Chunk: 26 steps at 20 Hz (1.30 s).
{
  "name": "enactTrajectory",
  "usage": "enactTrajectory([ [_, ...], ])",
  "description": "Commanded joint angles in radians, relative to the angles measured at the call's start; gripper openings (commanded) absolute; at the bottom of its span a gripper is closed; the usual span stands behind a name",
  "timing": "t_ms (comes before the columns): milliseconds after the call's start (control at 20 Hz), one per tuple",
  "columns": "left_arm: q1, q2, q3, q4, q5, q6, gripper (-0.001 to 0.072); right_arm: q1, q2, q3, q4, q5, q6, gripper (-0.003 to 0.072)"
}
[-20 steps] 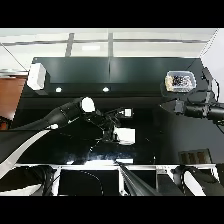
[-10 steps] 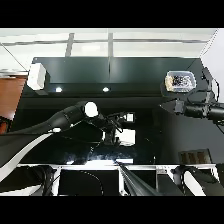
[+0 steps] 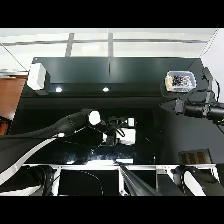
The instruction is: Fold the box and place the chain.
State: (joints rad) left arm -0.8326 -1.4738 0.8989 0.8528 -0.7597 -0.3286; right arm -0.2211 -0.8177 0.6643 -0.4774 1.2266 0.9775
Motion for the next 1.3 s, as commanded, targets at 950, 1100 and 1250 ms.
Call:
enactTrajectory([
  [950,1.329,0.170,0.046,0.465,-0.173,-0.932,0.0278,0.001,0.001,0.001,0.001,-0.001,0.003,0.0018],
  [1100,1.343,0.137,0.048,0.468,0.011,-0.927,0.0294,0.001,0.001,0.001,0.001,-0.001,0.011,0.0018],
  [1250,1.307,0.055,0.111,0.466,0.076,-0.900,0.0295,0.001,0.001,0.001,0.001,-0.009,0.014,0.0019],
])
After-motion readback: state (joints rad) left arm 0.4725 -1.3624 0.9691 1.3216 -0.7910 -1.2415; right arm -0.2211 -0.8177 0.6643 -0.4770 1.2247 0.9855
